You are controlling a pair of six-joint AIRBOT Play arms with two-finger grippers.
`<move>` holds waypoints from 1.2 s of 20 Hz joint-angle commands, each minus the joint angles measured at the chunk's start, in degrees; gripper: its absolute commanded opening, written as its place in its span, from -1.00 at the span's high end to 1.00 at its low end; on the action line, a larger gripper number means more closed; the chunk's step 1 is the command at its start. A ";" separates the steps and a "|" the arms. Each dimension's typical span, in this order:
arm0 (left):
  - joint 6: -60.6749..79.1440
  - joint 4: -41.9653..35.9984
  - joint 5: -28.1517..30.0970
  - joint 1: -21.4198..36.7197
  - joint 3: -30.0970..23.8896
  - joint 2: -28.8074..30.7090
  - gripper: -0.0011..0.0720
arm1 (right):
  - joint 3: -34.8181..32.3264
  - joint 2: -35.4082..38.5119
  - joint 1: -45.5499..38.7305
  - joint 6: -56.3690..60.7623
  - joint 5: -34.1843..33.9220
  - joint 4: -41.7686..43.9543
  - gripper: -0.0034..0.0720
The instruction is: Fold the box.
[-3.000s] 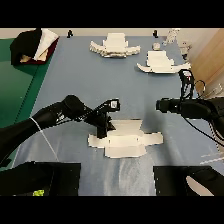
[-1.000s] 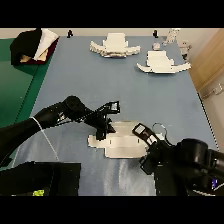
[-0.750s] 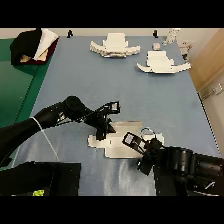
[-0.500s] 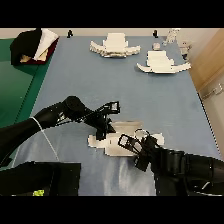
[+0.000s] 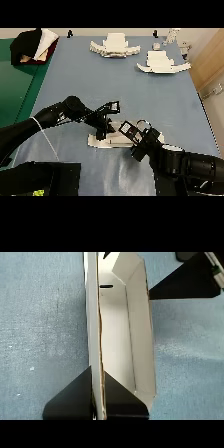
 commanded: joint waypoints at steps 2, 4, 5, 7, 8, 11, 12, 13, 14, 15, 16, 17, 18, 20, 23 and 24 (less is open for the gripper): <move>0.00 0.00 -0.11 -0.02 -0.02 -0.02 0.94 | 0.70 0.22 0.00 2.47 -3.76 -2.14 -1.00; 0.00 0.00 -0.09 -0.02 -0.02 -0.02 0.94 | 0.70 0.46 -0.02 2.34 -3.72 -2.29 -1.00; 0.00 0.00 -0.11 -0.02 -0.02 -0.02 0.94 | 0.70 0.48 -0.02 1.31 -3.72 -2.78 -1.00; 0.00 0.00 -0.09 -0.02 -0.02 -0.04 0.94 | 0.66 0.48 -0.42 -3.10 -3.15 -2.78 -1.00; 0.00 0.00 -0.09 -0.02 -0.02 -0.02 0.94 | 0.52 0.83 -1.57 -5.68 -2.19 -1.92 -1.00; 0.00 0.00 -0.11 -0.02 -0.02 -0.02 0.94 | -0.04 3.87 -8.02 -19.74 3.19 4.76 -1.00; 0.00 0.00 -0.13 -0.02 -0.02 -0.02 0.94 | -0.33 5.16 -10.95 -26.05 5.05 8.33 -1.00; 0.00 0.00 -0.11 -0.02 -0.02 -0.02 0.94 | -0.63 6.14 -13.84 -32.63 6.64 12.46 -1.00; 0.00 0.00 -0.11 -0.02 -0.02 -0.02 0.94 | -1.07 6.80 -17.31 -40.61 8.15 17.79 -1.00; 0.00 0.00 -0.11 -0.02 -0.02 -0.02 0.94 | -1.51 6.93 -20.63 -48.59 9.20 23.56 -1.00; 0.00 0.00 -0.11 -0.02 -0.02 -0.02 0.94 | -2.01 6.88 -24.15 -56.98 9.97 29.79 -1.00; 0.00 0.00 -0.11 -0.02 -0.02 -0.02 0.94 | -2.75 6.84 -28.09 -65.51 10.91 36.11 -1.00; 0.00 0.00 -0.11 -0.02 -0.02 -0.02 0.94 | -3.52 6.82 -31.98 -72.89 11.96 41.48 -1.00; 0.00 0.00 -0.11 -0.02 -0.02 -0.02 0.94 | -4.17 6.62 -38.71 -85.53 12.41 50.29 -1.00; 0.00 0.00 -0.11 -0.02 -0.02 -0.02 0.94 | -4.48 5.33 -44.57 -98.27 12.41 58.84 -1.00; 0.00 0.00 -0.11 -0.02 -0.02 -0.02 0.94 | -4.50 4.46 -45.66 -100.67 12.39 60.52 -1.00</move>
